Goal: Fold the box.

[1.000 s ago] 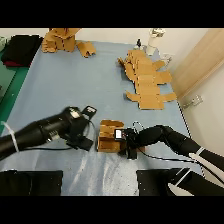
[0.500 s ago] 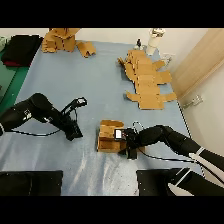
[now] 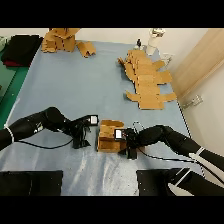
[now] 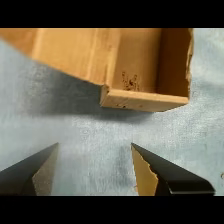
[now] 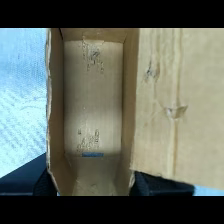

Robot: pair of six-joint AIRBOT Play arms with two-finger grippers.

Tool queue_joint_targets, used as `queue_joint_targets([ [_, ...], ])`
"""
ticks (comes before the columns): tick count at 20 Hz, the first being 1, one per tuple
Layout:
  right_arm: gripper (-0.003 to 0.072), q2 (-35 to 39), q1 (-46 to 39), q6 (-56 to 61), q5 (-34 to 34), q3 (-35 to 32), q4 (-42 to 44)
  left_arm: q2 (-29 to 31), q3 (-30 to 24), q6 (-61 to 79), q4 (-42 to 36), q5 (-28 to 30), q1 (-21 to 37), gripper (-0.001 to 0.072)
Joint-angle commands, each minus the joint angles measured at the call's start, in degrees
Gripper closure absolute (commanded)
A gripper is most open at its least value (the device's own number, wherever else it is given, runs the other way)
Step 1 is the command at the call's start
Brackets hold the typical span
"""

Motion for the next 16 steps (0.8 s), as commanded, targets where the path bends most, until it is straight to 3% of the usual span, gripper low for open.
queue_joint_targets([
  [1, 0.0188, 0.0, 0.0, 0.0, -0.2, 0.0, 0.0, 0.0, -1.6, 3.3, -1.0, 2.8, -4.0, 0.0006],
  [6, 0.0188, 0.0, 0.0, 0.0, -0.2, 0.0, 0.0, 0.0, -1.6, 3.3, -3.9, 9.1, -8.3, 0.0006],
  [16, 0.0188, 0.0, 0.0, 0.0, -0.2, 0.0, 0.0, 0.0, -1.9, 3.5, -9.2, 5.6, -8.6, 0.0006],
])
